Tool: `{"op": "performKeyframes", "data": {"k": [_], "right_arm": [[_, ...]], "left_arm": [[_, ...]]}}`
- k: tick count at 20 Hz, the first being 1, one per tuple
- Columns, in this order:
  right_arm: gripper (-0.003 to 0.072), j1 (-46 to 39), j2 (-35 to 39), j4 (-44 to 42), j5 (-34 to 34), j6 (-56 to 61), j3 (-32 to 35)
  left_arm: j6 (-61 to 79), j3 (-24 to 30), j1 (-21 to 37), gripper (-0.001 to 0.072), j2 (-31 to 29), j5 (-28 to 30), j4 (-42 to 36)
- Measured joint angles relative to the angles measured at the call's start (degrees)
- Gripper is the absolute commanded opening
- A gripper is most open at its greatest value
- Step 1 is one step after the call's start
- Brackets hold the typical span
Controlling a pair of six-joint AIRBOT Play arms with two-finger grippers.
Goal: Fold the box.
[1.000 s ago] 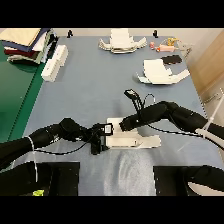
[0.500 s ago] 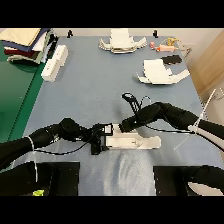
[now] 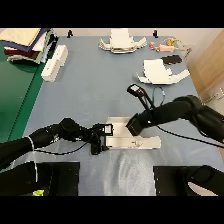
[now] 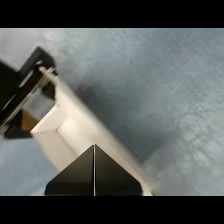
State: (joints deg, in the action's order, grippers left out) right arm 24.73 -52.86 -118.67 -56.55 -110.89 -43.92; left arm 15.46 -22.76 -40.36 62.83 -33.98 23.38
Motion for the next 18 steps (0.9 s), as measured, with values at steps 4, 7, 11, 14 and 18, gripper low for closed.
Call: {"op": "performKeyframes", "data": {"k": [4, 7, 11, 14, 18], "right_arm": [[0.0512, 0.1, 14.1, 4.9, -8.8, -6.7, 5.4], [0.0523, 0.0, 20.8, 9.8, -9.9, -15.5, 12.5], [0.0523, 0.0, 22.0, 13.9, -3.5, -27.2, 20.3], [0.0523, 0.0, 19.1, 15.0, 3.5, -31.8, 22.6], [0.0502, 0.0, 14.0, 12.9, 11.6, -35.1, 23.6]], "left_arm": [[0.0, 0.0, 0.0, 0.0487, 0.0, 0.0, 0.0], [0.0, 0.0, 0.0, 0.0487, 0.0, 0.0, 0.0], [0.0, 0.0, 0.0, 0.0487, 0.0, 0.0, 0.0], [0.0, 0.0, 0.0, 0.0487, 0.0, 0.0, 0.0], [0.0, 0.0, 0.0, 0.0486, 0.0, 0.0, 0.0]]}}
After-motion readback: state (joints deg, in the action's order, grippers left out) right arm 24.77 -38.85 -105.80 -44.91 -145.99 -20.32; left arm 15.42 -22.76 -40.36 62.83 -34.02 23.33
